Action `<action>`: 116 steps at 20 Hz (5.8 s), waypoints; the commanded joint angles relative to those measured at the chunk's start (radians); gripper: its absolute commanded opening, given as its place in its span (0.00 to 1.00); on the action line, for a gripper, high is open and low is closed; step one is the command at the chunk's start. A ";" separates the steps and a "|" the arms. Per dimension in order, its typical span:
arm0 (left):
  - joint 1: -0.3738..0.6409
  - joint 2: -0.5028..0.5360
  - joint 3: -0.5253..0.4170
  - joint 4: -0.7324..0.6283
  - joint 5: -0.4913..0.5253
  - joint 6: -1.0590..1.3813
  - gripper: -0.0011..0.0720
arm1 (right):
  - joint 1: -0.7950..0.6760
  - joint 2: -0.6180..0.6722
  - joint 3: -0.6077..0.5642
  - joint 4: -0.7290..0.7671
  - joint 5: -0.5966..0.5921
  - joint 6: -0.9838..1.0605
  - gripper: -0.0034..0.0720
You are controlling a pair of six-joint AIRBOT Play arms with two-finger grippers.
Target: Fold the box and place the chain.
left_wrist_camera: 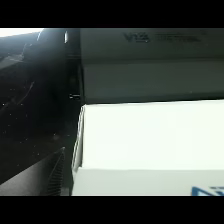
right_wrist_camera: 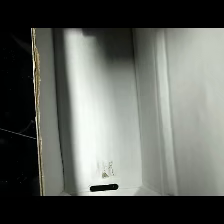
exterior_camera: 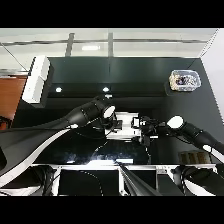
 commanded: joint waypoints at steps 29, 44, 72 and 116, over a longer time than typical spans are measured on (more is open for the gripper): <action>-0.011 -0.026 0.002 -0.004 0.020 -0.026 0.05 | 0.001 -0.001 0.000 0.000 0.000 0.000 0.31; -0.007 -0.026 0.002 0.032 -0.029 -0.026 0.42 | 0.001 -0.001 0.000 0.000 0.000 0.000 0.31; -0.006 -0.055 0.035 0.041 -0.078 -0.026 0.41 | 0.001 -0.001 0.000 0.000 0.000 0.000 0.31; 0.000 -0.055 0.035 0.015 -0.038 -0.029 0.05 | 0.002 0.161 0.012 -0.113 0.053 0.222 0.12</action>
